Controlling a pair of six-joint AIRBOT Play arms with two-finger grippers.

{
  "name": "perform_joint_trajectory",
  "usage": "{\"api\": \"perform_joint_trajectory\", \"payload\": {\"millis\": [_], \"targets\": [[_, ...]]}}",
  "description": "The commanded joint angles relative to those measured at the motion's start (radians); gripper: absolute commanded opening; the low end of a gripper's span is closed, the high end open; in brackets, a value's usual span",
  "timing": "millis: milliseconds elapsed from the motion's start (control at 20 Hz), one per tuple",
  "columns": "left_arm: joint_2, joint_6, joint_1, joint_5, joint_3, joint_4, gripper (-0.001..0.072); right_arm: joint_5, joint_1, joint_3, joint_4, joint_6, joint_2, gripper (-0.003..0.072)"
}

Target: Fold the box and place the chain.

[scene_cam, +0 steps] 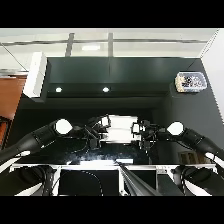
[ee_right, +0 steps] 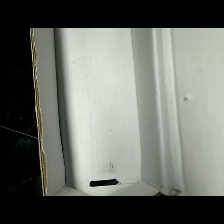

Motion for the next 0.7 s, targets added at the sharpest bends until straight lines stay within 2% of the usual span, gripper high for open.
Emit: {"api": "perform_joint_trajectory", "payload": {"millis": [0,200,300,350,400,450,500,550,600,650], "targets": [[-0.020,0.003,0.002,0.004,0.000,-0.041,0.0205,0.000,0.000,0.000,0.000,0.000,0.000,0.0429],[-0.020,0.003,0.000,0.003,0.000,-0.042,0.0208,0.000,0.000,0.000,0.001,0.000,0.000,0.0430],[-0.020,0.003,-0.003,0.003,0.000,-0.040,0.0404,0.000,0.000,0.000,0.001,0.000,0.000,0.0430],[-0.020,0.003,-0.003,0.003,0.000,-0.039,0.0406,0.000,0.000,0.000,0.001,0.000,0.000,0.0430],[-0.020,0.003,-0.003,0.004,0.000,-0.028,0.0364,0.000,0.000,0.000,0.001,0.000,0.000,0.0430],[-0.020,0.004,-0.003,0.004,0.000,-0.022,0.0185,0.000,0.000,0.000,0.001,0.000,0.000,0.0430],[-0.020,0.003,-0.003,0.003,0.000,-0.022,0.0198,0.000,0.000,0.000,0.001,0.000,0.000,0.0429],[-0.019,0.003,-0.003,0.004,0.000,-0.022,0.0299,0.000,0.000,0.000,0.000,0.000,0.000,0.0430],[-0.019,0.003,-0.002,0.004,0.000,-0.021,0.0343,0.000,0.000,0.000,0.001,0.000,0.000,0.0430],[-0.018,0.003,0.000,0.003,0.000,-0.015,0.0341,0.000,0.000,0.000,0.000,0.000,0.000,0.0430]]}}
